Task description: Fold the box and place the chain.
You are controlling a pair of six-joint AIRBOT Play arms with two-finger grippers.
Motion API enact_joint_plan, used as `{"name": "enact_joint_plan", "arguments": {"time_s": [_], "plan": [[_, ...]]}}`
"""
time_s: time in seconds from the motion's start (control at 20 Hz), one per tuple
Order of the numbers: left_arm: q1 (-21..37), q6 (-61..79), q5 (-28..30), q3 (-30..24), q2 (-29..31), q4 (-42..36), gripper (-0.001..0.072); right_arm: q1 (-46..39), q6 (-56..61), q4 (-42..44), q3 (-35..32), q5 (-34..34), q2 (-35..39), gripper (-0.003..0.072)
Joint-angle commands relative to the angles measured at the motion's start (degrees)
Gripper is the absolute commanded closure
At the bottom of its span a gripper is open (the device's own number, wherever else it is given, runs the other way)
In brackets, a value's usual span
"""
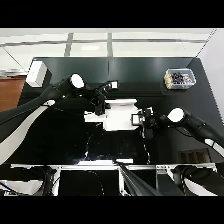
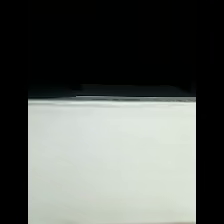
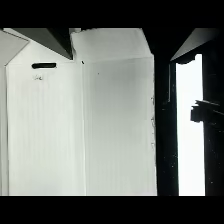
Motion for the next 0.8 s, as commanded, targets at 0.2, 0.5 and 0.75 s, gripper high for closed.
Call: {"name": "enact_joint_plan", "arguments": {"time_s": [0.2,0.5,0.75], "plan": [[-0.04,-0.04,-0.07,0.0,-0.02,-0.5,0.0688,-0.13,-1.42,0.28,3.58,-5.44,-0.13,-0.0026],[-0.04,-0.02,-2.91,0.0,-0.02,-1.31,0.0688,-2.32,-1.01,2.23,4.94,2.38,0.7,-0.0026],[-0.07,-0.02,-7.37,0.0,-0.02,-1.29,0.0688,-3.15,3.3,3.28,4.94,2.08,2.36,-0.0026]]}}
